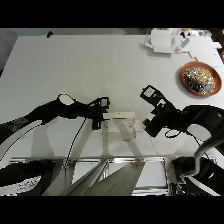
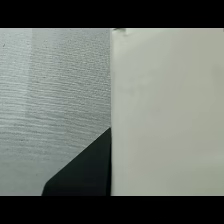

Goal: Fold the box and place the chain.

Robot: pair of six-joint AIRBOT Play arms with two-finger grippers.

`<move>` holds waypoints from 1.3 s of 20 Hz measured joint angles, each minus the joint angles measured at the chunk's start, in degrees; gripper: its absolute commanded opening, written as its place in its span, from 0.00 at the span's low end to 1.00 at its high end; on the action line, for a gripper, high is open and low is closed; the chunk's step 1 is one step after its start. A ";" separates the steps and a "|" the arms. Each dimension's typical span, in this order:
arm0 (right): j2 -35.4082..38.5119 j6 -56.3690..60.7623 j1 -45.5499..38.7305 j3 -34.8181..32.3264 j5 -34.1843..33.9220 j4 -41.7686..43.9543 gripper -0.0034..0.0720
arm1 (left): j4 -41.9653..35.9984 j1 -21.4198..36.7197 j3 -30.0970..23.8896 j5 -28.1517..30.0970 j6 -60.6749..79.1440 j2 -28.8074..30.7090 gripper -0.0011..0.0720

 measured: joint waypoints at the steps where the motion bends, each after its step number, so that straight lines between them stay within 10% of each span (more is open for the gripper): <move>1: 0.00 -2.19 0.00 0.00 -0.07 0.70 0.14 | 0.02 0.00 0.00 0.00 0.02 0.00 0.03; 21: -2.62 -33.07 0.00 -0.02 9.75 14.97 0.08 | 0.02 0.00 0.00 -0.02 0.04 0.00 0.03; 22: -2.89 -34.84 0.00 -0.20 9.09 15.28 0.17 | 0.02 -0.02 0.00 -0.02 0.04 0.00 0.03; 24: -2.91 -38.42 0.04 -1.64 6.40 15.76 0.65 | 0.02 -0.02 0.00 -0.07 0.04 0.00 0.03; 26: -2.10 -41.31 0.74 -4.50 1.49 16.04 0.72 | 0.04 -0.02 0.00 -0.11 0.04 0.00 0.03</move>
